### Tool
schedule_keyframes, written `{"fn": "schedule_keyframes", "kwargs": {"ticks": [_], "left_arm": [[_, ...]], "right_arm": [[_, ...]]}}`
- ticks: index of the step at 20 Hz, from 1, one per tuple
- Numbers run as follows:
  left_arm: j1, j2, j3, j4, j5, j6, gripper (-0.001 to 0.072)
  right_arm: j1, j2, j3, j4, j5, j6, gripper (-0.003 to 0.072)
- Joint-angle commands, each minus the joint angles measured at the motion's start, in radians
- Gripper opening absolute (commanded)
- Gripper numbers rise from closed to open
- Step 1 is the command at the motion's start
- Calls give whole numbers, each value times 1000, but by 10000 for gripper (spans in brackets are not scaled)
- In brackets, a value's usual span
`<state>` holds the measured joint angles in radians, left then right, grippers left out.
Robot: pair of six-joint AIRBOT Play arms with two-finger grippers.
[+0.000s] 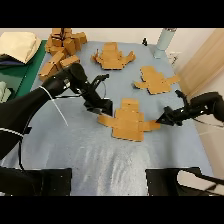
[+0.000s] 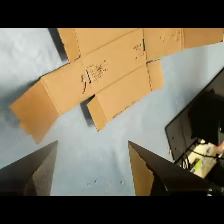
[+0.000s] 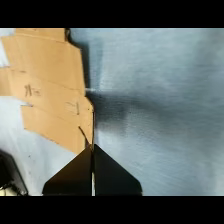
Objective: Fold the box.
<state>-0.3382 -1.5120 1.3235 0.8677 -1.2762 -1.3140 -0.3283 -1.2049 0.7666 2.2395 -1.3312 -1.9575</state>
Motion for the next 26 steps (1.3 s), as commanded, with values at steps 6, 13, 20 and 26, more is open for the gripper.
{"fn": "schedule_keyframes", "kwargs": {"ticks": [6,13,20,26], "left_arm": [[225,118,-175,-82,-84,103,669],[213,122,-179,-105,-68,103,669],[211,122,-184,-136,-31,235,663],[215,127,-396,-307,64,428,650]], "right_arm": [[181,100,-205,-39,242,135,314],[263,1,-149,29,274,74,292],[438,-5,-69,30,294,-18,2],[595,227,-234,12,443,-52,1]]}}
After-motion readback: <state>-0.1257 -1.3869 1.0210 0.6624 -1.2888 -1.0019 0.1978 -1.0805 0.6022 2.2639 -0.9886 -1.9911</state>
